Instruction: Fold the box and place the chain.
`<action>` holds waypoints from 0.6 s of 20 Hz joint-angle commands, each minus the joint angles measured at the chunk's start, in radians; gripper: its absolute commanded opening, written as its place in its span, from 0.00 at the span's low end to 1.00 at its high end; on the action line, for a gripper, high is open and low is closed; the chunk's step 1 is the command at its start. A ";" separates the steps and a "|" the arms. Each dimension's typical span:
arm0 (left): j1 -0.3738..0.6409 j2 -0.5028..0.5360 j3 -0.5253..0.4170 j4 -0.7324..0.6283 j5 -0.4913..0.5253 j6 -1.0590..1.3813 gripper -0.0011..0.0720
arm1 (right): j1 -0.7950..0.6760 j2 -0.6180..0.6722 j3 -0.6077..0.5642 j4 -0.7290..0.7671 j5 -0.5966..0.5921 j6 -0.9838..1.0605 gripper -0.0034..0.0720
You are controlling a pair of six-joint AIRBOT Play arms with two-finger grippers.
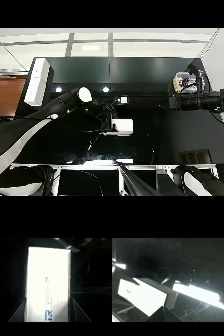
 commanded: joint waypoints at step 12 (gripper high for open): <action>-0.151 -0.009 -0.064 0.236 0.261 -0.247 0.93 | 0.000 0.001 0.001 0.000 -0.004 0.000 0.07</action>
